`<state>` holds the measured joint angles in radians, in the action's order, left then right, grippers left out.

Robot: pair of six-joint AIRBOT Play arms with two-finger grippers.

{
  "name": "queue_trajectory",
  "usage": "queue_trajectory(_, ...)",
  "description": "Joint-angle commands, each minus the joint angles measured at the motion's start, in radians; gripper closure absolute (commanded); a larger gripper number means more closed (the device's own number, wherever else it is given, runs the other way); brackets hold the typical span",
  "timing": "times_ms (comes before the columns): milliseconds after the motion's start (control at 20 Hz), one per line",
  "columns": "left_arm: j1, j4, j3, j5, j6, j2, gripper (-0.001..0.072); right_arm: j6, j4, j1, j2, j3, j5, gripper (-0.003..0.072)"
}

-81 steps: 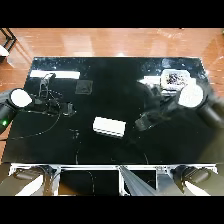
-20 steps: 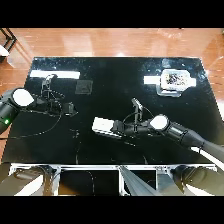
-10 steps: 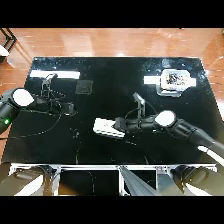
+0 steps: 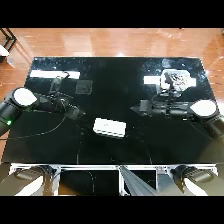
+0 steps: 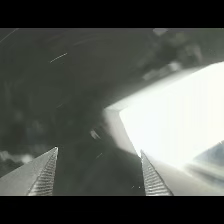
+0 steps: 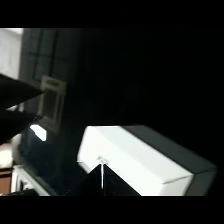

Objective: Fold the box and place the chain.

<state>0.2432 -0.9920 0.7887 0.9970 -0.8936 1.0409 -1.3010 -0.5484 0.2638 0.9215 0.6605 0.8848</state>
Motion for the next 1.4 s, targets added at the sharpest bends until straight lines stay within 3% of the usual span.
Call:
queue_trajectory(0,0.101,0.151,0.002,0.008,0.665,0.001,0.0083,0.006,-0.132,-0.096,-0.018,0.002,0.081,0.0664)
queue_trajectory(150,0.218,0.188,0.002,-0.023,0.902,0.022,0.0090,0.006,-0.166,-0.095,-0.018,0.002,0.082,0.0664)
queue_trajectory(300,0.280,0.182,0.002,-0.081,0.934,0.076,0.0091,0.006,-0.183,-0.094,-0.018,0.002,0.081,0.0664)
queue_trajectory(450,0.273,0.213,0.005,-0.074,0.898,0.117,0.0092,0.006,-0.197,-0.094,-0.018,0.001,0.080,0.0664)
queue_trajectory(700,0.272,0.219,0.005,0.002,1.079,0.156,0.0092,0.006,-0.198,-0.094,-0.018,0.001,0.060,0.0663)
queue_trajectory(950,0.271,0.365,0.005,-0.031,1.070,0.211,0.0092,0.006,-0.198,-0.094,-0.018,0.001,0.055,0.0663)
queue_trajectory(1350,0.259,0.337,0.005,-0.047,0.960,0.254,0.0092,0.006,-0.214,-0.094,-0.018,0.001,0.054,0.0664)
